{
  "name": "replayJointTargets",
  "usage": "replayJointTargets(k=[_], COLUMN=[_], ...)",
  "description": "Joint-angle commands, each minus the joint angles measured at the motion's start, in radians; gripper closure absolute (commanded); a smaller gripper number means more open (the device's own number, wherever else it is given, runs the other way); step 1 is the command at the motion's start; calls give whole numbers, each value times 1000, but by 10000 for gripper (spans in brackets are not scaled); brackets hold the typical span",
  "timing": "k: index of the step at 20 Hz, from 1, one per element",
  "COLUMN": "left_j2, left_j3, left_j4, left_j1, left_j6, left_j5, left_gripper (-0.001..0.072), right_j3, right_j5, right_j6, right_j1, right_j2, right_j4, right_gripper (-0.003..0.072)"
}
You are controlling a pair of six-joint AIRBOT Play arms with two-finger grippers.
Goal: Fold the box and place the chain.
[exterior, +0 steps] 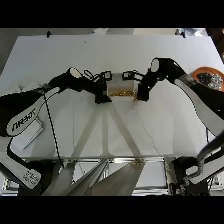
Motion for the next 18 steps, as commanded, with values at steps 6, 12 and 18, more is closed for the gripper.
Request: replayJointTargets(k=[6,12,18], left_j2=[0,0,0], left_j3=[0,0,0], left_j4=[1,0,0], left_j1=[0,0,0], left_j6=[0,0,0], left_j5=[0,0,0], left_gripper=[313,313,313], right_j3=[-1,0,0], right_j5=[92,43,-26], right_j6=[62,81,79], right_j1=[3,3,3], right_j2=[-23,117,240], right_j4=[-41,-31,63], right_gripper=[677,677,677])
